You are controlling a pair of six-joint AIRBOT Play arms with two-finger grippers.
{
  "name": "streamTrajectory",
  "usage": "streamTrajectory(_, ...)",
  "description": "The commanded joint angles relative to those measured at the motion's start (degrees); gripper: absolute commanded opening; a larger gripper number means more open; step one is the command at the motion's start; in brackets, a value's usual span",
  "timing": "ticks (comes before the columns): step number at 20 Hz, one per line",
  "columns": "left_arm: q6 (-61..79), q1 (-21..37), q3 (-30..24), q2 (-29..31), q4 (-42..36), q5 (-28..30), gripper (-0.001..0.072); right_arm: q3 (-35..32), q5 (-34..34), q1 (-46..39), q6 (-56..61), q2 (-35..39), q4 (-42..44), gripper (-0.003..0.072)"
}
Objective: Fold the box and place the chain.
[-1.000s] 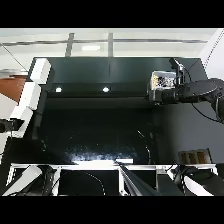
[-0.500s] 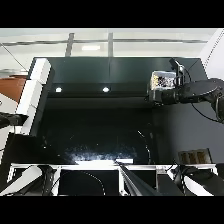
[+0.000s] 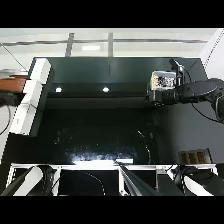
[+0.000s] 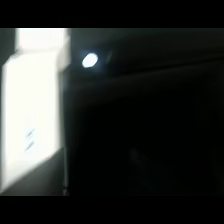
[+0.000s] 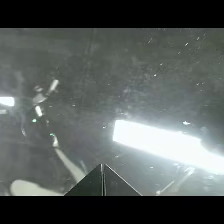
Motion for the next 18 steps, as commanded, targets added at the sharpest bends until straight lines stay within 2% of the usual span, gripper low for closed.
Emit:
streamTrajectory(1,-8.44,-15.43,3.76,1.51,-5.03,-3.54,0.0027,0.17,-2.56,0.00,-0.37,0.04,-9.53,0.0023)
streamTrajectory(3,-19.76,-25.94,4.31,1.51,0.20,-1.95,0.0025,0.13,-6.71,0.02,5.44,0.28,-22.67,0.0023)
streamTrajectory(4,-26.23,-31.32,4.04,1.51,6.69,-0.20,0.0024,-0.42,-6.16,0.07,9.09,1.20,-27.21,0.0022)
streamTrajectory(5,-33.92,-35.98,3.37,1.51,13.42,1.49,0.0024,-2.01,-2.60,0.07,10.14,2.99,-28.96,0.0022)
streamTrajectory(6,-41.57,-39.87,2.12,1.53,18.38,3.19,0.0024,-5.27,3.89,0.22,10.14,5.97,-29.24,0.0022)
streamTrajectory(7,-44.48,-42.07,0.48,1.81,20.61,4.04,0.0024,-9.18,10.03,0.50,10.47,9.11,-29.44,0.0022)
streamTrajectory(9,-45.64,-43.30,-4.74,4.57,20.68,8.44,0.0024,-17.38,17.62,0.57,14.56,14.88,-31.36,0.0022)
streamTrajectory(12,-49.09,-41.97,-12.98,10.25,20.74,21.05,0.0025,-23.76,20.52,0.55,16.90,17.84,-34.99,0.0023)
streamTrajectory(18,-49.07,-41.53,-13.94,10.54,21.14,25.07,0.0028,-23.89,21.99,0.57,16.94,17.84,-34.45,0.0021)
